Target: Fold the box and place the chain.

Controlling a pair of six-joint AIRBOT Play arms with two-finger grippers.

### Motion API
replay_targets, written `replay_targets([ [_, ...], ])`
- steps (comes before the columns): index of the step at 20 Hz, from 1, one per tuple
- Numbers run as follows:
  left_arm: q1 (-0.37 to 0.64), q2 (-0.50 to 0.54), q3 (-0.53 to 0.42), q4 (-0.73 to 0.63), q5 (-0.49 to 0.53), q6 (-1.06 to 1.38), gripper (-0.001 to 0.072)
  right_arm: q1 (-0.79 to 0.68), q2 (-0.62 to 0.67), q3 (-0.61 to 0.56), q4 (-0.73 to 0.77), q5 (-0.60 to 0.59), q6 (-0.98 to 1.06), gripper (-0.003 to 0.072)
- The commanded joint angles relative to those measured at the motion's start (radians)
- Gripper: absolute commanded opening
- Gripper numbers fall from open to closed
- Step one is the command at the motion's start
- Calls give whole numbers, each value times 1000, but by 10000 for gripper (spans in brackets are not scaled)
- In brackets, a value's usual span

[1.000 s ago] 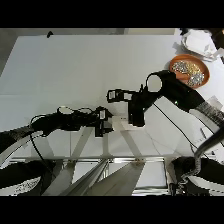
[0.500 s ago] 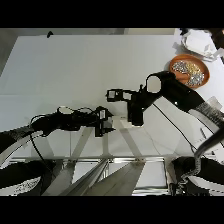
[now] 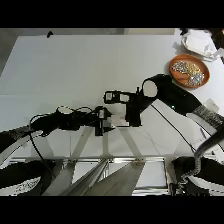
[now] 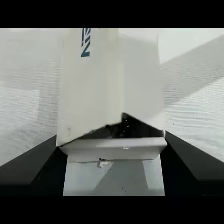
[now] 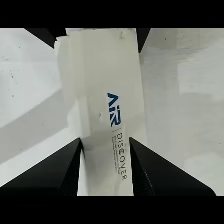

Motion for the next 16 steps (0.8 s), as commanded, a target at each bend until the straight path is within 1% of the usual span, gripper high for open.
replay_targets([
  [1,0,0,1,3,-3,3,406,11,0,-29,-19,-33,36,293],
  [4,0,0,1,3,-5,3,406,13,0,-55,-33,-66,60,293],
  [8,0,0,1,3,-5,3,406,13,0,-56,-33,-84,69,293],
  [11,0,0,1,3,-5,3,406,13,36,-56,-84,-87,69,293],
  [13,0,0,1,3,-6,3,406,13,69,-56,-88,-97,68,293],
  [16,0,0,1,3,-6,3,406,13,74,-63,-86,-143,68,293],
])
